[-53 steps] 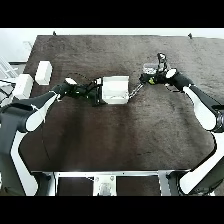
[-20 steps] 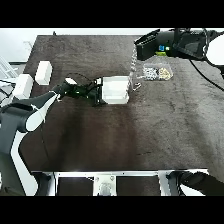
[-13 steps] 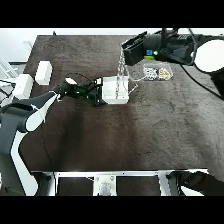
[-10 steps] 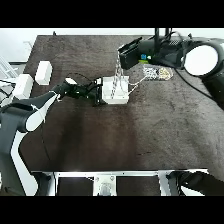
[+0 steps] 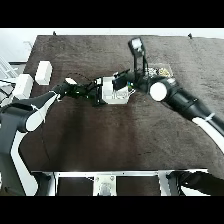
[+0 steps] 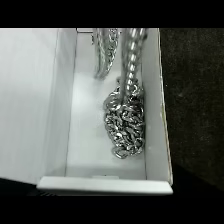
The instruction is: Fold the box and place the chain.
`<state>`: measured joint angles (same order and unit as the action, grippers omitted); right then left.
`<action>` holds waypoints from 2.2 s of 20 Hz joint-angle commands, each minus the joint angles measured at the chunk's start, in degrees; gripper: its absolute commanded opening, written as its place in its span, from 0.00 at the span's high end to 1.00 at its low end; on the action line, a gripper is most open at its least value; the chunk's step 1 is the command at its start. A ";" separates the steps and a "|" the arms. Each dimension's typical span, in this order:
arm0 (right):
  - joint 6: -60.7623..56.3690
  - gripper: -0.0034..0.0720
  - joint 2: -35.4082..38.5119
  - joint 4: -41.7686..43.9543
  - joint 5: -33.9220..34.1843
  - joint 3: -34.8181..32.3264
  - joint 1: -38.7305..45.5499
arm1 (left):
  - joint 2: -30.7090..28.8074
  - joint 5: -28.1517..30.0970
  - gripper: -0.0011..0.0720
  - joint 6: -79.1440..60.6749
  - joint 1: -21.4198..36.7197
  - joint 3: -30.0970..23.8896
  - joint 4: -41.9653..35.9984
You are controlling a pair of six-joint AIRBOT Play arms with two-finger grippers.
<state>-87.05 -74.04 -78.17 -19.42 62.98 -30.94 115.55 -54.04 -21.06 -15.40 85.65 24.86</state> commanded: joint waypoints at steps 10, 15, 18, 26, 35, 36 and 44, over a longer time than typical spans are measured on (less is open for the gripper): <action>-1.01 0.27 -2.95 -0.07 9.92 -7.19 10.14 | -0.02 0.02 0.26 0.00 0.02 0.00 0.00; -5.66 0.27 -3.80 0.17 9.46 -7.10 23.65 | -0.02 0.02 0.26 0.00 0.02 0.00 0.00; -5.92 0.27 -10.34 0.17 9.33 -4.39 26.88 | -0.02 0.02 0.26 0.00 0.02 0.00 0.00; 0.13 0.27 -26.97 4.46 -0.76 12.83 27.12 | 0.00 0.02 0.26 0.00 0.02 0.00 -0.02; 13.92 0.49 -33.70 16.65 -6.32 21.20 27.65 | -0.02 0.02 0.26 0.00 0.02 0.00 -0.02; 14.58 0.52 -33.70 16.68 -6.38 21.18 27.78 | -0.02 0.02 0.26 0.00 0.02 0.00 -0.02; 17.09 0.94 -28.63 16.65 -8.74 21.40 27.30 | -0.02 0.02 0.26 0.00 0.02 0.00 -0.02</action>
<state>-70.74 -105.58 -61.69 -25.78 84.25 -3.49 115.55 -54.02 -21.04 -15.40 85.65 24.84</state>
